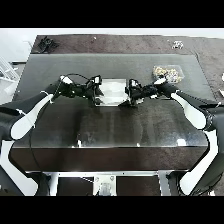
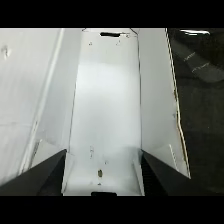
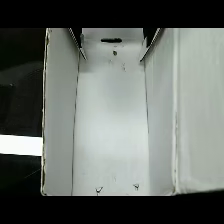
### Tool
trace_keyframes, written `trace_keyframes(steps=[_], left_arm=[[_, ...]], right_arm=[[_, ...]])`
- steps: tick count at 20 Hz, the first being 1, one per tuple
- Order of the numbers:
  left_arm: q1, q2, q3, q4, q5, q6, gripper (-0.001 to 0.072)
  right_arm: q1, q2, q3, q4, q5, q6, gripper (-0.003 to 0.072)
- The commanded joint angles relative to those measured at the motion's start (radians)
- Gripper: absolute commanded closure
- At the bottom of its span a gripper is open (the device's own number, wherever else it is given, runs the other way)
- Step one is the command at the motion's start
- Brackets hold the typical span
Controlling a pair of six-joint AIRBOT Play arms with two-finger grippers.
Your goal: Fold the box and place the chain.
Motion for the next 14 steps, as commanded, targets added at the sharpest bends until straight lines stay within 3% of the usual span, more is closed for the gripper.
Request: trace_keyframes(steps=[1,5,6,7,8,10,11,14], left_arm=[[0.0,0.0,0.0,0.0,0.004,0.0,0.0146],[0.0,0.0,0.0,0.0,0.013,0.0,0.0147],[0.0,0.0,0.0,0.001,0.015,0.0,0.0199],[0.0,0.0,0.0,0.005,0.025,0.0,0.0435],[0.001,0.0,0.001,0.01,0.035,0.0,0.0541],[0.002,0.002,0.002,0.01,0.046,0.0,0.0564],[0.002,0.006,0.001,0.014,0.04,0.01,0.0688],[0.007,0.019,0.002,0.045,0.008,0.019,0.0688]], right_arm=[[0.001,0.0,0.0,0.0,0.001,0.0,0.0111],[0.001,0.0,0.0,0.0,0.001,0.0,0.011],[0.001,0.0,0.0,0.0,0.001,0.0,0.0111],[0.001,0.0,0.0,0.0,0.001,0.0,0.011],[0.001,0.0,0.0,0.0,0.001,0.0,0.011],[0.001,0.0,0.0,0.0,0.001,0.0,0.011],[0.001,0.0,0.0,0.0,0.001,0.0,0.011],[0.001,0.0,0.0,0.0,0.001,0.0,0.011]])
